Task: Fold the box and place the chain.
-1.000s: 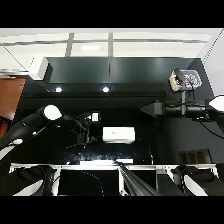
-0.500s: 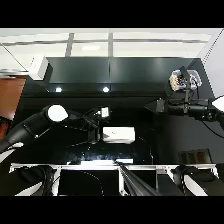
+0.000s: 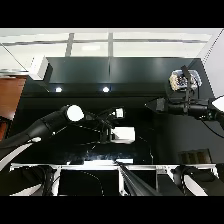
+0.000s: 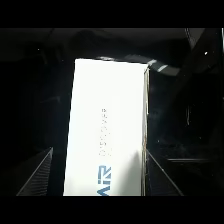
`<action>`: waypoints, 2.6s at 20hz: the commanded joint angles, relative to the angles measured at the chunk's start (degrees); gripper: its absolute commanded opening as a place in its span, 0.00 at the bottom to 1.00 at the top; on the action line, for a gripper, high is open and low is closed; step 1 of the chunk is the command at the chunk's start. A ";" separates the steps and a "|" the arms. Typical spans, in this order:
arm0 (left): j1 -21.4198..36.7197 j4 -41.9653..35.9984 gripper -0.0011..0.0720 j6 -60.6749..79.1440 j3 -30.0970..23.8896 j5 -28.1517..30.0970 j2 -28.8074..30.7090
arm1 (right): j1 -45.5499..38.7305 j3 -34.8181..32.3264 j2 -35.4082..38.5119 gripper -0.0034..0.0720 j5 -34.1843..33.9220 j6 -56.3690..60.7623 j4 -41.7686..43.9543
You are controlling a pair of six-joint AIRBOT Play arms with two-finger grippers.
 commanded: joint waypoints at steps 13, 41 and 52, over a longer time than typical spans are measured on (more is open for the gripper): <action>-1.53 3.61 1.00 -1.84 0.26 -0.87 -2.12 | 0.00 0.04 0.07 0.09 0.09 0.39 -1.18; 58.73 26.36 0.55 -39.76 5.90 -5.75 -0.74 | 0.00 0.04 0.07 0.09 -0.37 0.42 -1.25; 65.99 28.13 0.55 -35.04 24.81 2.93 -18.08 | 0.00 0.04 0.07 0.09 -1.09 1.66 -1.27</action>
